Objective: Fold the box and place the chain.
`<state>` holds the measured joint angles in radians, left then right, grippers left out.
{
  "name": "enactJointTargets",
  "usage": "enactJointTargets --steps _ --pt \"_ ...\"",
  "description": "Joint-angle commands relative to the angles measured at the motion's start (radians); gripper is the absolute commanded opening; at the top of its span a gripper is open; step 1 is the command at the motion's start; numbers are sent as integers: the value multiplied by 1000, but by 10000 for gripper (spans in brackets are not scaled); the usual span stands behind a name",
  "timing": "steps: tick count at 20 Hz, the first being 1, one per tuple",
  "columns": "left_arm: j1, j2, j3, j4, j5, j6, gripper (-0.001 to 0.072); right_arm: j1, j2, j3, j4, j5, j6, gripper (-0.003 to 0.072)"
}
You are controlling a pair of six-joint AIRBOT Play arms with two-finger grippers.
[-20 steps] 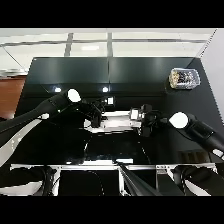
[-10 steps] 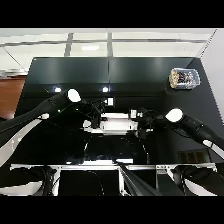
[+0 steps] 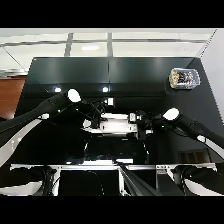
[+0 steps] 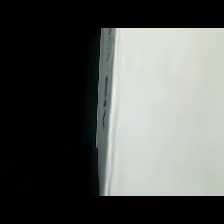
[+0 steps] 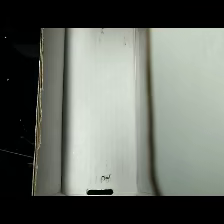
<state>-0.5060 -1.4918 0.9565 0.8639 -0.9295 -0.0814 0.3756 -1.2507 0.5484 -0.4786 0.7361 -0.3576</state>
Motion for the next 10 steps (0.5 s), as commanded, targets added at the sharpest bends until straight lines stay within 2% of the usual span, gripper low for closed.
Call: enactJointTargets --steps 1,10 --pt "0 0 1 -1 2 0 25 -8 -13 0 -7 4 -13 713" --pt "0 0 1 -1 2 0 25 32 -20 0 -68 -60 53 712"
